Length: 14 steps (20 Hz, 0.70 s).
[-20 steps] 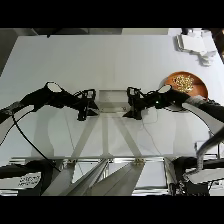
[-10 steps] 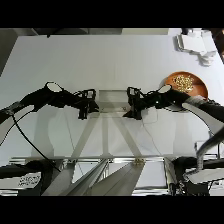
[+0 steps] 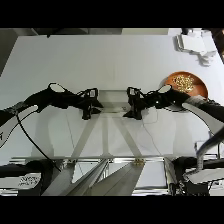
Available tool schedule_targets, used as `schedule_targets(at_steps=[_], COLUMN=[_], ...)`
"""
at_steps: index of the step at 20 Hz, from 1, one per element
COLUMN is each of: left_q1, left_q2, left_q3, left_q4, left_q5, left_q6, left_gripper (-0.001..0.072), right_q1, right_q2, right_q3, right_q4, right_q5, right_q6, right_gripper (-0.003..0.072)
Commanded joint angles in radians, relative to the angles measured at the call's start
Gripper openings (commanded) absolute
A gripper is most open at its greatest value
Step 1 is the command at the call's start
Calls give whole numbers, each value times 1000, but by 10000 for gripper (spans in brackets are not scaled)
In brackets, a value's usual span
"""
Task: Fold the box and place the chain.
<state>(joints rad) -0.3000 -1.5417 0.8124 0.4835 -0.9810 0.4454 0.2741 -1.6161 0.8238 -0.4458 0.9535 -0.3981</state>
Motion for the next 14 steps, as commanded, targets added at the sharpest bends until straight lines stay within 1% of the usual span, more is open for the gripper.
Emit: schedule_targets(at_steps=[1,3,4,5,6,8,10,12,14], left_q1=[-13,-13,-13,-13,-13,-13,-8,8,41], left_q2=[-15,-15,-15,-13,-8,20,75,149,235], left_q3=[-1,-1,-1,-1,-1,-1,-1,-1,-1], left_q4=[-8,-8,-8,-4,-2,9,47,118,220], left_q5=[23,35,34,29,25,27,28,26,23], left_q6=[-41,-71,-72,-72,-71,-72,-100,-174,-277], left_gripper=[355,345,273,132,12,13,15,14,14], right_q1=[1,1,1,1,1,1,1,1,1], right_q2=[0,0,0,0,0,0,0,0,0], right_q3=[1,1,1,1,1,1,1,1,1], right_q4=[1,1,1,1,1,1,1,1,1], right_q5=[0,0,0,0,0,0,0,0,0], right_q6=[1,1,1,1,1,1,1,1,1], right_gripper=[472,472,472,472,472,472,472,472,472])
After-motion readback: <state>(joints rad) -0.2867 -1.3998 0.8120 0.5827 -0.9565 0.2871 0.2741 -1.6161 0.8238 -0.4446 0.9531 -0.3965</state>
